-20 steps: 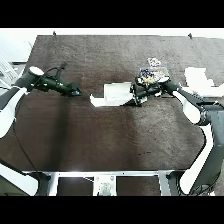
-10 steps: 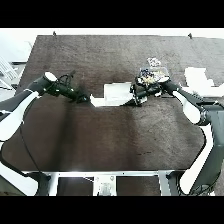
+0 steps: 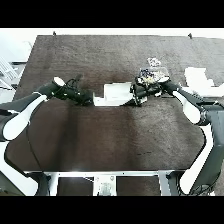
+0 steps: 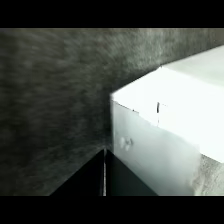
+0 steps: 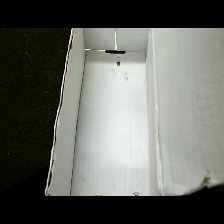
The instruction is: Fold the box and place the chain.
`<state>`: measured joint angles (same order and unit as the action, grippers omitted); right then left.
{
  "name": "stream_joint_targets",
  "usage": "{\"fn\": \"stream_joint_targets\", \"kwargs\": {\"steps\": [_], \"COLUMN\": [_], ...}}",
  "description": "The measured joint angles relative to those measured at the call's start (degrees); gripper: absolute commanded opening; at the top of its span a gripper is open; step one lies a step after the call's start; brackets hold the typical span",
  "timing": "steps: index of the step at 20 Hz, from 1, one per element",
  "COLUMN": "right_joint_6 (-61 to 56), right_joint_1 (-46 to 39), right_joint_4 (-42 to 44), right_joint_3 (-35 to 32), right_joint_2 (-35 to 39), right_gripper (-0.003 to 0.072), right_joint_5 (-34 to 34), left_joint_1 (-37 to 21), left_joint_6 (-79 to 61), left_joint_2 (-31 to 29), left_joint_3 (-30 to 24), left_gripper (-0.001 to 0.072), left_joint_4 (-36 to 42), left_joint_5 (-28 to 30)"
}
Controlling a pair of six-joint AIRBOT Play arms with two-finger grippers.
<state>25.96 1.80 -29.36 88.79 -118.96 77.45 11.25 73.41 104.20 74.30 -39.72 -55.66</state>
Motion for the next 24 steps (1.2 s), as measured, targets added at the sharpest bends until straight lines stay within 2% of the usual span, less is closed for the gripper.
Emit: {"fn": "stream_joint_targets", "kwargs": {"steps": [7, 12, 13, 14, 24], "right_joint_6": [0.0, 0.0, 0.0, 0.0, 0.0], "right_joint_1": [0.0, 0.0, 0.0, 0.0, 0.0], "right_joint_4": [0.0, -0.02, 0.0, -0.02, -0.02], "right_joint_3": [0.0, 0.0, 0.0, 0.0, 0.0], "right_joint_2": [0.0, 0.0, 0.0, 0.0, 0.0], "right_gripper": [0.0568, 0.0568, 0.0568, 0.0568, 0.0568], "right_joint_5": [0.0, 0.0, 0.0, 0.0, 0.0], "left_joint_1": [0.68, 0.83, 0.81, 0.81, 0.81], "left_joint_6": [-3.69, -5.68, -5.88, -6.01, -7.76], "left_joint_2": [0.52, -1.7, -2.14, -2.38, -3.19], "left_joint_3": [-0.02, -0.02, 0.0, 0.0, 0.0], "left_gripper": [0.0019, 0.0022, 0.0174, 0.0244, 0.0242], "left_joint_4": [4.13, 6.12, 6.25, 6.51, 8.15], "left_joint_5": [1.75, 2.19, 2.32, 2.34, 0.94]}}
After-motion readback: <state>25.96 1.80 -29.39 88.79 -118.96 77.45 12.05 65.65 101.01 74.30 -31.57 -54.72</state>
